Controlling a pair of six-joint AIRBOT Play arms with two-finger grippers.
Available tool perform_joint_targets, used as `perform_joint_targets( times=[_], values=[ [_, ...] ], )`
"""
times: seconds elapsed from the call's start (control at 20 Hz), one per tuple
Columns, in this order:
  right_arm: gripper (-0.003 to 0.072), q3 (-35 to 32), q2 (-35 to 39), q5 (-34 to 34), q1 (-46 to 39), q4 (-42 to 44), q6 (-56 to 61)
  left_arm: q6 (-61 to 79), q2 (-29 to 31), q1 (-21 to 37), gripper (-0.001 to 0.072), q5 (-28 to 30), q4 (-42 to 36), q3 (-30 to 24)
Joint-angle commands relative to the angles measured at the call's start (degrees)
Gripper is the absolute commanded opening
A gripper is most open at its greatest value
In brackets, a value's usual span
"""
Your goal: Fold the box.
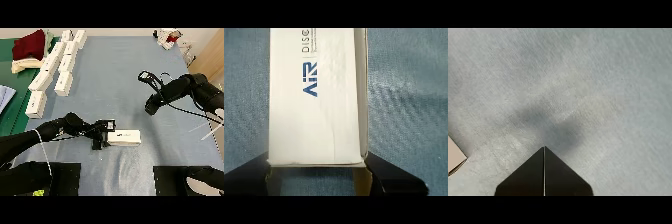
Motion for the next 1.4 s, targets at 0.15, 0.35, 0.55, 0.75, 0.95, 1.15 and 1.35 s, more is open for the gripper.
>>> perform_joint_targets(
  times=[0.15,0.35,0.55,0.75,0.95,1.15,1.35],
  values=[
    [0.0005,0.13,-0.15,-0.11,-0.02,-0.02,0.17,0.00,0.02,0.02,0.0449,0.00,0.00,0.00],
    [0.0005,0.13,-0.15,-0.11,-0.02,-0.02,0.17,-0.31,0.09,0.02,0.0449,-0.55,-0.63,0.11],
    [0.0005,0.13,-0.15,-0.11,-0.02,-0.04,0.17,-7.06,3.34,0.13,0.0449,-2.40,0.81,0.09],
    [0.0005,0.13,-0.15,-0.11,-0.02,-0.02,0.17,-21.18,11.32,2.05,0.0449,-2.16,8.15,0.09],
    [0.0005,0.13,-0.15,-0.11,-0.02,-0.02,0.17,-44.22,20.55,15.78,0.0449,-7.85,22.01,0.09],
    [0.0005,0.13,-0.15,-0.11,-0.02,-0.02,0.17,-56.52,28.63,37.16,0.0450,-13.70,30.82,-0.39],
    [0.0005,0.13,-0.15,-0.11,-0.02,-0.02,0.17,-57.48,30.12,54.40,0.0449,-15.89,31.21,-1.84]
  ],
)
